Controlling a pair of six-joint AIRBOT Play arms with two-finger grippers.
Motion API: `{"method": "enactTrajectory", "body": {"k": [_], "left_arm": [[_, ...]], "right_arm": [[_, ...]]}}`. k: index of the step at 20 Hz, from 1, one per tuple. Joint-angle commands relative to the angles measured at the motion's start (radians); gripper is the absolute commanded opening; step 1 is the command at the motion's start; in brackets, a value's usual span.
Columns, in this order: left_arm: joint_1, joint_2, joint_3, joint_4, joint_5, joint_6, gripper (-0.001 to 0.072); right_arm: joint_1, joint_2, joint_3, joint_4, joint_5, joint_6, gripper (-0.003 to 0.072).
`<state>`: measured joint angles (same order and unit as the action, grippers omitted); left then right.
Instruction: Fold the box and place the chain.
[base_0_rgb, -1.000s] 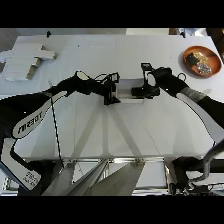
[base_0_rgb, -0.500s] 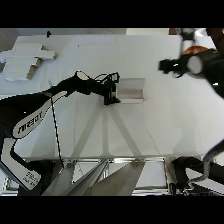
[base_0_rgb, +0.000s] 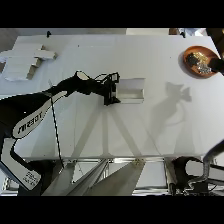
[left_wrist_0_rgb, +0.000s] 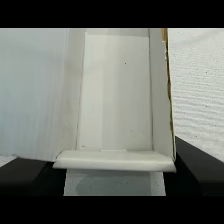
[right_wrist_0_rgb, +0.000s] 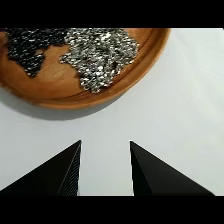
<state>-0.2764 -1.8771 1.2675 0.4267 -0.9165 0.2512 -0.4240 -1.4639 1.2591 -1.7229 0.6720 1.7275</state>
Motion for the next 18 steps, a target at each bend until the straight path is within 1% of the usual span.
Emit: {"method": "enactTrajectory", "body": {"k": [1, 2, 5, 8, 11, 13, 15, 18], "left_arm": [[0.0, 0.0, 0.0, 0.0, 0.0, 0.0, 0.028], [0.0, 0.0, 0.0, 0.0, 0.0, 0.0, 0.028], [0.0, 0.0, 0.0, 0.0, 0.0, 0.0, 0.028], [0.0, 0.0, 0.0, 0.0, 0.0, 0.0, 0.028], [0.0, 0.0, 0.0, 0.0, 0.0, 0.0, 0.028], [0.0, 0.0, 0.0, 0.0, 0.0, 0.0, 0.028], [0.0, 0.0, 0.0, 0.0, 0.0, 0.0, 0.028], [0.0, 0.0, 0.0, 0.0, 0.0, 0.0, 0.028]], "right_arm": [[-0.085, -0.192, 0.145, 0.071, -0.007, -0.096, 0.0369], [-0.082, -0.249, 0.211, 0.096, 0.017, -0.121, 0.0385], [-0.074, -0.402, 0.406, 0.115, 0.069, -0.133, 0.0385], [-0.069, -0.512, 0.558, 0.132, 0.134, -0.14, 0.0385], [-0.069, -0.555, 0.578, 0.135, 0.158, -0.141, 0.0385], [-0.065, -0.579, 0.578, 0.154, 0.209, -0.216, 0.0393], [-0.053, -0.6, 0.578, 0.157, 0.229, -0.235, 0.0389], [-0.033, -0.602, 0.579, 0.152, 0.199, -0.238, 0.016]]}}
